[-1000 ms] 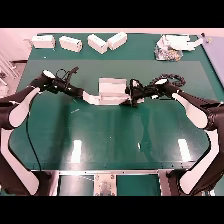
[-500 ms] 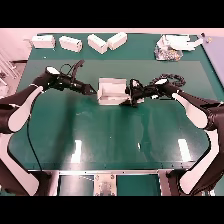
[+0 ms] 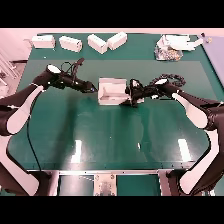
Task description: Fold the box and place the chain.
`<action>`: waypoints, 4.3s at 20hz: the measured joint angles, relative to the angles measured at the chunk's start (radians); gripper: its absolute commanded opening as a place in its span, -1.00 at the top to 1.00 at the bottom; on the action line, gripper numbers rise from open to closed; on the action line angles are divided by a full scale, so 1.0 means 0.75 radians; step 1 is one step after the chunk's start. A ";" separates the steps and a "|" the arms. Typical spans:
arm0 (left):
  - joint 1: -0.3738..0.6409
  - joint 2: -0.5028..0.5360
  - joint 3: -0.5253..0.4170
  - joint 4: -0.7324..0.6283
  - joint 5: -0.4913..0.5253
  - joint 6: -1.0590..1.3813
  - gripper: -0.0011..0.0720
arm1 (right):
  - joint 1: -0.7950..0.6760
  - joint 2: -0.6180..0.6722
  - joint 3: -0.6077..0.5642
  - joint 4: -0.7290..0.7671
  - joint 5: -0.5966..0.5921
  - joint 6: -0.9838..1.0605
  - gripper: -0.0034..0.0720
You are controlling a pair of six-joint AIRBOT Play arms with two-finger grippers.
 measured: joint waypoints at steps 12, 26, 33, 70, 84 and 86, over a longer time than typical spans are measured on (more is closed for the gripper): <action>-0.055 0.003 0.001 0.018 -0.108 -0.057 0.46 | -0.002 0.001 0.000 -0.003 0.003 -0.003 -0.35; -0.142 0.003 0.055 0.257 -0.039 -0.227 0.11 | -0.002 0.001 0.000 0.002 -0.004 0.002 -0.35; -0.182 0.003 0.140 0.393 -0.045 -0.374 0.11 | -0.002 0.001 0.000 0.005 -0.009 0.003 -0.35; -0.312 0.002 0.177 0.606 0.132 -0.934 -0.43 | -0.002 0.000 0.000 0.000 -0.002 0.001 -0.35; -0.386 0.002 0.178 0.767 0.125 -1.122 -0.42 | -0.002 0.001 0.000 -0.001 0.002 -0.002 -0.35; -0.387 0.002 0.178 0.772 0.126 -1.128 -0.43 | -0.002 0.001 0.000 -0.001 0.001 -0.002 -0.35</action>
